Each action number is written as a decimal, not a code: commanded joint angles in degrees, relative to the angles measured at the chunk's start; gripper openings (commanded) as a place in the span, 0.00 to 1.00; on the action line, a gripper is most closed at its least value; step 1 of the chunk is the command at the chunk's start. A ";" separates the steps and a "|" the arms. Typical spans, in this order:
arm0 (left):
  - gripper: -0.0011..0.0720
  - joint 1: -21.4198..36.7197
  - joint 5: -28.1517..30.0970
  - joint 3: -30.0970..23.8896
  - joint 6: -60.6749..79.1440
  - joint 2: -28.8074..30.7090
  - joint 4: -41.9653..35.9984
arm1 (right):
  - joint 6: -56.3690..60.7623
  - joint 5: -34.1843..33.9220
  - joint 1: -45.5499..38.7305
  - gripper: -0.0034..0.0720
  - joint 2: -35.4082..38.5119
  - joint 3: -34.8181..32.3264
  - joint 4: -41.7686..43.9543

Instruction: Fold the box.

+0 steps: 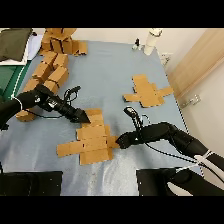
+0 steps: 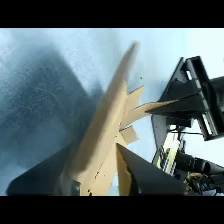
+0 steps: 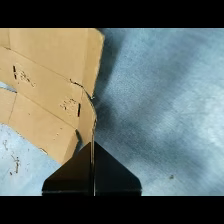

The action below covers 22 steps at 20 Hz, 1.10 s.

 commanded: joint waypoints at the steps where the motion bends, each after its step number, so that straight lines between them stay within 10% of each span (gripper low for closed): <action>1: 0.51 0.50 -3.34 -0.02 3.93 -0.83 -2.23 | 0.66 0.09 -0.07 0.05 0.04 -0.02 -0.94; 7: 0.51 0.44 -5.27 -0.02 4.61 -2.93 -2.27 | 1.09 0.11 -0.07 0.05 0.04 -0.02 -1.09; 9: 0.32 0.44 -5.22 -0.02 5.25 -2.93 -2.25 | 1.11 0.13 -0.07 0.05 0.04 -0.02 -1.09; 13: 0.28 0.44 -5.16 -0.02 5.68 -2.93 -2.25 | 1.14 0.13 -0.07 0.05 0.04 -0.02 -1.07; 14: 0.05 0.44 -5.27 -0.02 6.01 -2.93 -2.25 | 1.14 0.11 -0.07 0.05 0.04 -0.02 -1.09; 19: 0.03 0.42 -5.27 -0.02 6.93 -2.93 -2.27 | 1.14 0.11 -0.07 0.05 0.07 -0.02 -1.05; 22: 0.03 0.39 -4.79 0.00 7.48 -2.89 -2.49 | 1.73 0.13 -0.11 0.55 0.09 0.22 -1.03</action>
